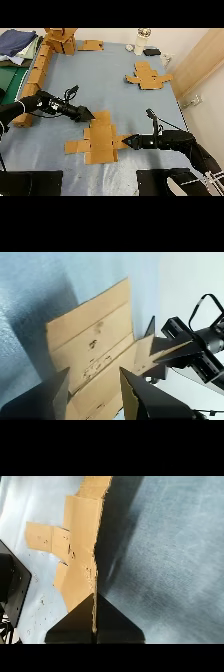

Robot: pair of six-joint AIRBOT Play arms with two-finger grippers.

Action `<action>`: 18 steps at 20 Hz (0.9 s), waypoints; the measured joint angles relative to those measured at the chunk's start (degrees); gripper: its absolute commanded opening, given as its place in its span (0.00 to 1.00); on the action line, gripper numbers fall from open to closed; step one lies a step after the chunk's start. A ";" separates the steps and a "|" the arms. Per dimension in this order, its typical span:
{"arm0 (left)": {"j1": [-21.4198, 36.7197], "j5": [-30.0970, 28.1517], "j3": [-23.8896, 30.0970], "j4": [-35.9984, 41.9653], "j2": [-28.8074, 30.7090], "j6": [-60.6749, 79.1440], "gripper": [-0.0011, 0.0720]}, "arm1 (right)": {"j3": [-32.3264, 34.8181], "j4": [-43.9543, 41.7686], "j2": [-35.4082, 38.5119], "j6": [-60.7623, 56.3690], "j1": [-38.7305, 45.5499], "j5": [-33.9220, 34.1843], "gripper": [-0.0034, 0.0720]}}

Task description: Fold the box.

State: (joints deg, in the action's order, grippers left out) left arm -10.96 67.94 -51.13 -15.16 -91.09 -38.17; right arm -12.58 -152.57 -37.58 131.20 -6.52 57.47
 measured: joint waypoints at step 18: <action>8.72 12.00 -0.04 -4.59 -0.85 -4.44 0.74 | -0.07 -13.44 -25.07 26.47 -0.02 1.16 0.05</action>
State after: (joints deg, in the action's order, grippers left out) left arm -2.24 79.94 -51.18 -19.75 -91.94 -42.61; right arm -12.64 -166.01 -62.65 157.67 -6.55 58.63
